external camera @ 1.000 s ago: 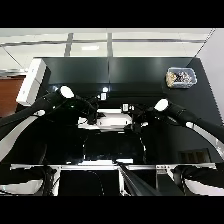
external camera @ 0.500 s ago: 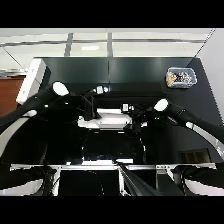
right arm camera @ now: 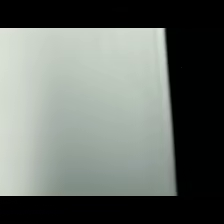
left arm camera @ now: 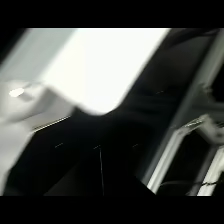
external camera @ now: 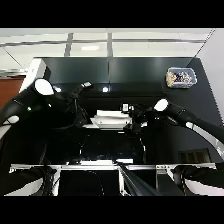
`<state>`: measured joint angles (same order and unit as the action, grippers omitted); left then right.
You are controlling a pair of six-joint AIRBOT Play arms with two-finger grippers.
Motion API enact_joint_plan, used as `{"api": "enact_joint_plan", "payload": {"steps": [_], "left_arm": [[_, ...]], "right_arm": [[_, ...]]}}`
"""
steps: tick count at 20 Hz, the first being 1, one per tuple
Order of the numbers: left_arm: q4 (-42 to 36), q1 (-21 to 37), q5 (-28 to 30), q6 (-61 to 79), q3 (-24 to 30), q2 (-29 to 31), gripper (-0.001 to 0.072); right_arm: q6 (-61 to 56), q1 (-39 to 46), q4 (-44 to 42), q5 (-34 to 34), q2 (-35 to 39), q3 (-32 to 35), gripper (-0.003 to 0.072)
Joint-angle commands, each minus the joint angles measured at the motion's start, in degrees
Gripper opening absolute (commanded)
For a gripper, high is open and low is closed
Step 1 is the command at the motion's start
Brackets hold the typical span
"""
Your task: Fold the box and place the chain.
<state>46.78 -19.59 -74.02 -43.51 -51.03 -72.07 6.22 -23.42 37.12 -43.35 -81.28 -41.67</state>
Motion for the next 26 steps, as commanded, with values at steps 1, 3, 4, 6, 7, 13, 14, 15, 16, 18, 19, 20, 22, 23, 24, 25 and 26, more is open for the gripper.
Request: {"api": "enact_joint_plan", "payload": {"steps": [1, 3, 4, 6, 7, 13, 14, 15, 16, 18, 19, 20, 22, 23, 24, 25, 26], "left_arm": [[-14.53, -3.78, 13.29, 2.8, 5.09, -0.46, 0.0024], [-17.44, -4.11, 26.64, 2.64, 3.19, -2.16, 0.0024], [-16.9, -3.8, 29.86, 2.64, 1.29, -3.39, 0.0023], [-14.4, -3.19, 31.54, 2.6, -2.86, -6.34, 0.0023], [-11.1, -3.13, 31.34, 1.95, -4.5, -8.02, 0.0023], [-0.81, -2.71, 24.57, -4.48, -5.92, -16.39, 0.0024], [-1.6, -2.89, 24.0, -4.48, -5.92, -17.46, 0.0024], [-3.1, -2.99, 23.91, -4.5, -5.92, -18.34, 0.0024], [-4.55, -3.26, 23.78, -4.44, -5.92, -18.73, 0.0024], [-3.98, -3.56, 24.09, -2.78, -6.34, -17.92, 0.0023], [-2.36, -3.19, 23.87, -2.84, -7.13, -17.05, 0.0023], [-0.22, -2.51, 23.26, -3.28, -8.37, -15.63, 0.0023], [2.95, -0.17, 20.33, -3.48, -10.43, -11.28, 0.0022], [3.52, 1.18, 18.91, -3.48, -10.67, -8.35, 0.0022], [3.78, 2.58, 16.83, -3.43, -10.45, -5.05, 0.0022], [3.8, 3.89, 14.73, -2.4, -8.74, -1.68, 0.0022], [2.93, 4.98, 15.56, -2.29, -4.96, 1.46, 0.0022]], "right_arm": [[-0.02, -0.04, -0.02, 0.07, -0.02, 0.0, 0.0437], [-0.02, -0.04, -0.02, 0.07, -0.02, 0.0, 0.0437], [-0.02, -0.04, -0.02, 0.07, 0.0, 0.0, 0.0437], [-0.02, -0.04, -0.02, 0.07, -0.02, -0.02, 0.0437], [-0.02, -0.04, -0.02, 0.07, 0.0, 0.0, 0.0437], [-0.04, -0.04, -0.04, 0.09, 0.0, 0.0, 0.0438], [-0.04, -0.04, -0.02, 0.09, -0.02, 0.0, 0.0437], [-0.04, -0.04, -0.04, 0.07, -0.02, -0.02, 0.0437], [-0.04, -0.04, -0.02, 0.09, 0.0, -0.02, 0.0437], [-0.04, -0.04, -0.02, 0.09, -0.02, 0.0, 0.0437], [-0.04, -0.04, -0.04, 0.09, 0.0, -0.02, 0.0437], [-0.04, -0.04, -0.02, 0.07, -0.02, 0.0, 0.0437], [-0.04, -0.04, -0.02, 0.09, -0.02, -0.02, 0.0438], [-0.04, -0.04, -0.02, 0.07, -0.02, -0.02, 0.0437], [-0.04, -0.04, -0.02, 0.09, 0.0, -0.02, 0.0437], [-0.04, -0.04, -0.02, 0.09, -0.02, -0.02, 0.0437], [-0.04, -0.04, -0.02, 0.09, 0.0, -0.02, 0.0437]]}}
